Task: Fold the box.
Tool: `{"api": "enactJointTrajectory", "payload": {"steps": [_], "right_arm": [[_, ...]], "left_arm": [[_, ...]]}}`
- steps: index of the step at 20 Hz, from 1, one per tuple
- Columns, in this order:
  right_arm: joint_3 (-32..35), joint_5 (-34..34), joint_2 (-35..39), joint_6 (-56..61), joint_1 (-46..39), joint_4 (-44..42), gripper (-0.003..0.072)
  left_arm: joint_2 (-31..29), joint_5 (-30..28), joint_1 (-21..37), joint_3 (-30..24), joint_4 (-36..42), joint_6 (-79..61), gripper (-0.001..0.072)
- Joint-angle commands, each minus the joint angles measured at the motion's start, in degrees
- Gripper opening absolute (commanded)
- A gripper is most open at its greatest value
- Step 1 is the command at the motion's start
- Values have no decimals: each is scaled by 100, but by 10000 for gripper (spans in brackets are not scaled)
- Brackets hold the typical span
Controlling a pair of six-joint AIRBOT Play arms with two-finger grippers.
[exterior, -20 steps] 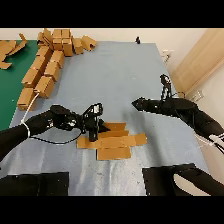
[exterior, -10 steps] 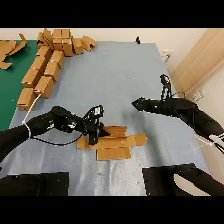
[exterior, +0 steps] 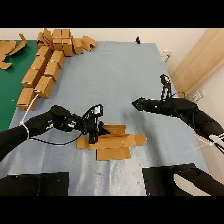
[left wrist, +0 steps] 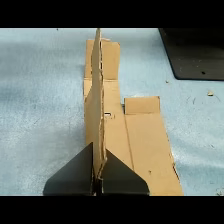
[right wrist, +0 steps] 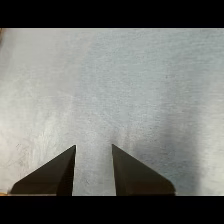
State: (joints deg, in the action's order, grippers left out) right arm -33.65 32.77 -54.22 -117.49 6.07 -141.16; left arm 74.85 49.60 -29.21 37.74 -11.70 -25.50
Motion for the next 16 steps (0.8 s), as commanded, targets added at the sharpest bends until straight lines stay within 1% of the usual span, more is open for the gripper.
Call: {"api": "enactJointTrajectory", "payload": {"steps": [1,6,8,9,10,13,14,16], "right_arm": [[4,-33,-4,0,2,20,354],[4,-31,-4,0,2,22,353],[4,-22,-4,4,2,17,313],[4,11,-4,2,2,17,140],[4,35,-4,2,2,37,5],[4,155,22,4,2,39,2],[4,332,79,2,4,101,2],[4,800,387,46,85,557,1]], "left_arm": [[-63,35,0,4,13,9,13],[-61,15,0,4,9,70,13],[-61,-149,2,4,11,72,13],[-61,-271,2,4,11,74,13],[-61,-348,0,4,13,74,13],[-61,-372,0,4,13,74,13],[-61,-372,0,4,13,74,13],[-61,-286,0,4,13,92,13]]}}
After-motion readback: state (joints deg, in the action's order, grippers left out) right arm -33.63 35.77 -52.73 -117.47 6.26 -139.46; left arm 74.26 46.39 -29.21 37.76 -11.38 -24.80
